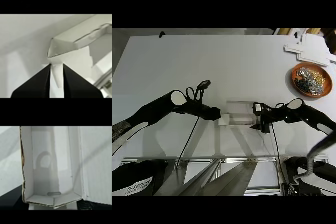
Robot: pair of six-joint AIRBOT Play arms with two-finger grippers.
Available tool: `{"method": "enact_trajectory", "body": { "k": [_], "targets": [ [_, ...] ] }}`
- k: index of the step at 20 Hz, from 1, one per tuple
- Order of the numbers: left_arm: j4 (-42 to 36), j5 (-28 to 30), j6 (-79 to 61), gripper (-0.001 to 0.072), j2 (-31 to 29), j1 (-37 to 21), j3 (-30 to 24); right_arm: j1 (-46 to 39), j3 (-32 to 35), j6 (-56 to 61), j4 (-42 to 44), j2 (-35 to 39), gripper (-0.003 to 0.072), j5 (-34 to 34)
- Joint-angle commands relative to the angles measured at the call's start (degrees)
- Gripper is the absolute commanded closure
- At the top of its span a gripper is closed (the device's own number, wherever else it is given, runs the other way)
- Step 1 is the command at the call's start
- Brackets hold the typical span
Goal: Fold the box and place the chain.
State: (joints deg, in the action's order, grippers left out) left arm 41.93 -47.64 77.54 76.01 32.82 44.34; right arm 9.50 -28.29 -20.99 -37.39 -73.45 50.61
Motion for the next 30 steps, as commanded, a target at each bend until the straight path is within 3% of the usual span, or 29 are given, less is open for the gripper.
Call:
{"method": "enact_trajectory", "body": {
  "k": [1,6,7,9,12,15,19,25,30],
  "targets": [
    [2.7,-1.5,0.1,0.0548,-0.8,-0.3,0.3,0.1,0.0,-0.1,0.1,0.0,0.0279,-0.1],
    [0.9,0.3,0.5,0.0547,-3.5,-0.3,0.4,0.1,0.0,-0.1,0.1,0.0,0.0279,0.0],
    [1.0,0.3,0.5,0.0533,-3.5,-0.1,0.7,0.1,0.0,-0.1,0.1,0.0,0.0279,-0.1],
    [1.2,0.3,0.5,0.0415,-3.5,0.1,1.0,0.1,0.0,-0.1,0.1,0.0,0.0279,0.0],
    [3.1,-0.6,0.5,0.0416,-4.1,0.0,1.7,0.1,0.0,-0.1,0.1,0.0,0.0279,-0.1],
    [10.5,-3.9,4.2,0.0459,-6.4,-2.4,1.7,0.1,0.0,-0.1,0.1,0.0,0.0279,-0.1],
    [23.9,-9.0,14.3,0.0459,-8.0,-7.1,1.6,0.1,0.0,-0.1,0.1,0.0,0.0279,-0.1],
    [16.1,-7.3,12.0,0.0459,-0.1,-5.7,-0.2,0.1,0.0,-0.1,0.1,0.0,0.0279,-0.1],
    [2.2,-7.0,2.0,0.0458,2.5,-3.7,-0.2,0.1,0.0,-0.1,0.1,0.0,0.0279,-0.1]
  ]
}}
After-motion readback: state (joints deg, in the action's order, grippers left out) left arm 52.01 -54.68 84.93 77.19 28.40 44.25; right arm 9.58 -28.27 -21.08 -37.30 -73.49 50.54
